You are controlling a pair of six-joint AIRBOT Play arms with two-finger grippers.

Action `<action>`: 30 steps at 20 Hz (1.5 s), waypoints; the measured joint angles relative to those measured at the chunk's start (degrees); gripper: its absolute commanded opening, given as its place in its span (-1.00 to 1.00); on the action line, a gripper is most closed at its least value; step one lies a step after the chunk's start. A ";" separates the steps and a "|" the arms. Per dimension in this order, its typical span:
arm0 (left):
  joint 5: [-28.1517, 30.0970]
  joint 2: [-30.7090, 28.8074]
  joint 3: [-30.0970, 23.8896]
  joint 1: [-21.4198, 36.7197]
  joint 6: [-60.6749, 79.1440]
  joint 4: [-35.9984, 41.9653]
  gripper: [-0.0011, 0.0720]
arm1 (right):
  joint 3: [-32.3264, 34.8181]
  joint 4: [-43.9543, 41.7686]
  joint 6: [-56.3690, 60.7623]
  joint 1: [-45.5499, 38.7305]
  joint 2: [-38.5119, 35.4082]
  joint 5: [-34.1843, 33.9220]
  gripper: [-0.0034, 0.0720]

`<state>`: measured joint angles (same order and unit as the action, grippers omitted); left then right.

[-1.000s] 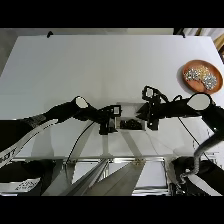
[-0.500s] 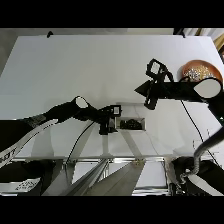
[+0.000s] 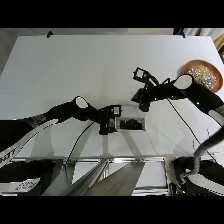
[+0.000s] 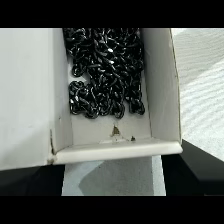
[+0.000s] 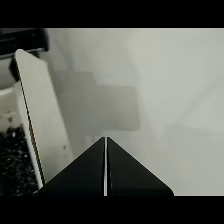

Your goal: Fold the box and place the chain.

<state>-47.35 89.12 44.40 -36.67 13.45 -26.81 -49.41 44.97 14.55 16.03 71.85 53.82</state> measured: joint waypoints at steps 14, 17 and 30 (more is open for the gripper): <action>0.00 0.00 0.00 0.00 0.00 0.00 -0.06 | -0.07 1.60 0.04 0.04 -0.61 17.86 -0.25; 0.00 0.00 0.00 0.00 0.00 0.00 -0.06 | -0.09 2.62 0.26 0.09 -0.57 17.70 -0.05; 0.00 0.00 0.00 0.00 0.00 0.00 -0.06 | -0.09 14.03 5.29 8.81 -0.57 10.10 -0.01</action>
<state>-47.35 89.12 44.40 -36.67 13.45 -26.81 -49.50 59.00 19.84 24.84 71.29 63.92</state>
